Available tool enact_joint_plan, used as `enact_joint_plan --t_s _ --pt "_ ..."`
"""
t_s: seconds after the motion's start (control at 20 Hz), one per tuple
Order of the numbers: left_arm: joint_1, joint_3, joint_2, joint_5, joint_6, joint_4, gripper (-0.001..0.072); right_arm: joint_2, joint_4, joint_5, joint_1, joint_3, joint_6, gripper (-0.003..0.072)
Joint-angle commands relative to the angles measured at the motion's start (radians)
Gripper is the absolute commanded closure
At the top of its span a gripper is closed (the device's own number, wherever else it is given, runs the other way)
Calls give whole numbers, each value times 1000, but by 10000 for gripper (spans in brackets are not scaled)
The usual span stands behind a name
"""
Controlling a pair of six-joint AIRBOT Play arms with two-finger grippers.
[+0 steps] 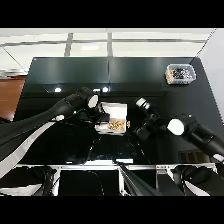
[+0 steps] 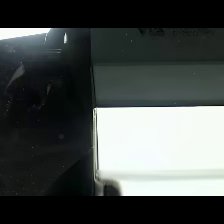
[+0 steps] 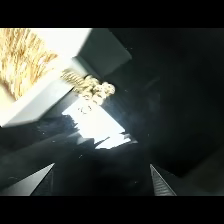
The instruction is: Fold the box and place the chain.
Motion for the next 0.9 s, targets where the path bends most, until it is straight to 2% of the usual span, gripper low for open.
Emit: enact_joint_plan --t_s 0.0,0.15,0.4,0.75,0.8,0.85 --pt "1 1 0 0 0 0 681 -18 27 -164 54 -63 -388 -19" --pt "1 1 0 0 0 0 681 -58 100 -178 47 -63 -512 -18" --pt "1 1 0 0 0 0 681 -128 400 -270 41 -62 -816 -18" --pt "1 1 0 1 0 0 681 -191 421 -337 41 -48 -857 -15" --pt "1 1 0 1 0 0 681 -198 422 -350 41 -48 -857 119" --pt "1 1 0 1 0 0 681 -203 421 -354 41 -48 -857 212"
